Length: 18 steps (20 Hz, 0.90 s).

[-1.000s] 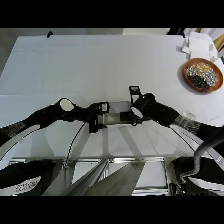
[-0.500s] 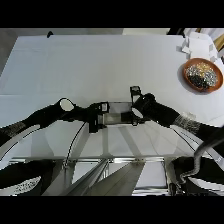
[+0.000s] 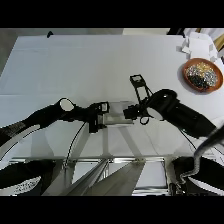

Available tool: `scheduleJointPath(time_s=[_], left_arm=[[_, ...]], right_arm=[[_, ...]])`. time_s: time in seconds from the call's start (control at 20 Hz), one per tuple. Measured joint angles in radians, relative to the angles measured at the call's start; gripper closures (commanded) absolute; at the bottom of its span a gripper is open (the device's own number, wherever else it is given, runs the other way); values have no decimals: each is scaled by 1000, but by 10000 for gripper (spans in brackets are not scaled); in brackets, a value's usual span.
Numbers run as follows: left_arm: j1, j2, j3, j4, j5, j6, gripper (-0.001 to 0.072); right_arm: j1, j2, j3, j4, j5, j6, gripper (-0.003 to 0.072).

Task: Fold the box and place the chain.

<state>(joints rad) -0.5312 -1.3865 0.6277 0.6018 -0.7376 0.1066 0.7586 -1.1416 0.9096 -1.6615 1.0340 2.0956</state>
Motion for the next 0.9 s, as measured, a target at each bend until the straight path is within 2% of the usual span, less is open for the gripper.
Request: scheduleJointPath(time_s=[0.2, 0.35, 0.4, 0.5, 0.7, 0.9], left_arm=[[0, 0, 0, 0, 0, 0, 701], [0, 0, 0, 0, 0, 0, 701], [0, 0, 0, 0, 0, 0, 701], [0, 0, 0, 0, 0, 0, 701], [0, 0, 0, 0, 0, 0, 701], [0, 0, 0, 0, 0, 0, 701]], right_arm=[[-144, 111, 1, -6, 39, -138, 346], [-362, 130, 3, -1, 55, -273, 366], [-439, 129, 3, 0, 47, -313, 397], [-595, 115, 4, 6, 6, -386, 396], [-827, 6, 45, 43, -92, -467, 396], [-949, -194, 207, 54, -127, -497, 396]])
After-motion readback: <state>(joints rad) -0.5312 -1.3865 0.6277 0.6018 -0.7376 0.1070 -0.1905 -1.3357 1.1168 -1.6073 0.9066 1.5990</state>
